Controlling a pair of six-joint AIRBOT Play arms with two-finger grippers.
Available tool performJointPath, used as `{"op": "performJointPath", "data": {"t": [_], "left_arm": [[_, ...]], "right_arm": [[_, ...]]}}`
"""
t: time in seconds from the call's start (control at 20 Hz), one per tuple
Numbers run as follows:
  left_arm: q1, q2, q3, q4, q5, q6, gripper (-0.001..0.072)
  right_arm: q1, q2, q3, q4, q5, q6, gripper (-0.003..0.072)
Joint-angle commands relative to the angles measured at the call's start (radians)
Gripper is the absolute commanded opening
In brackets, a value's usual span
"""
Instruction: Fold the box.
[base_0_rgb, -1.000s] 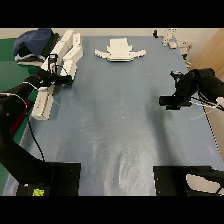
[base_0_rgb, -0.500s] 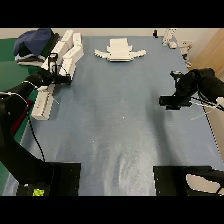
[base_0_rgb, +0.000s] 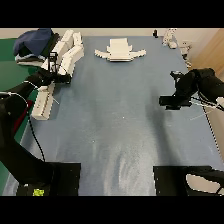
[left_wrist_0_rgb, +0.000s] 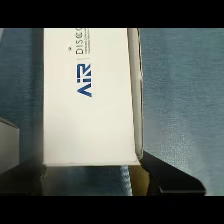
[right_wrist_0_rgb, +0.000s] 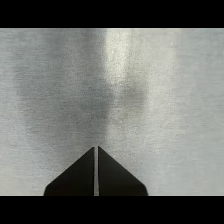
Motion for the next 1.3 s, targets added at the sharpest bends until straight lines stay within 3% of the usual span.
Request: {"op": "performJointPath", "data": {"t": [0.0,0.15,0.2,0.5,0.8,1.0,1.05,1.15,1.2,1.25], "left_arm": [[0.003,0.0,0.001,0.002,0.004,0.0,0.0619],[0.003,0.0,0.001,0.002,0.005,0.0,0.0635],[0.004,0.0,0.001,0.002,0.004,0.0,0.0696],[0.024,0.048,0.001,0.005,-0.085,0.0,0.0696],[0.096,0.236,0.001,0.005,-0.354,-0.007,0.0696],[0.1,0.386,0.001,-0.001,-0.618,-0.038,0.0694],[0.094,0.416,0.001,-0.016,-0.678,-0.038,0.0609],[0.088,0.467,0.001,-0.053,-0.797,-0.037,0.0135],[0.083,0.489,0.001,-0.073,-0.856,-0.034,0.0015],[0.08,0.508,0.001,-0.091,-0.898,-0.037,0.0014]], "right_arm": [[0.0,0.0,0.0,0.0,0.0,0.0,0.0036],[0.0,-0.001,0.0,0.0,0.0,0.0,0.0036],[0.0,0.0,0.0,0.0,0.0,0.0,0.0037],[0.0,0.0,0.0,0.0,0.0,0.0,0.0036],[0.0,0.0,0.0,0.0,0.0,0.0,0.0037],[0.0,0.0,0.0,0.0,0.0,0.0,0.0036],[0.0,-0.001,0.0,0.0,0.0,0.0,0.0036],[0.0,-0.001,0.0,0.0,0.0,0.0,0.0036],[0.0,0.0,0.0,0.0,0.0,0.0,0.0036],[0.0,0.0,0.0,0.0,0.0,0.0,0.0037]]}}
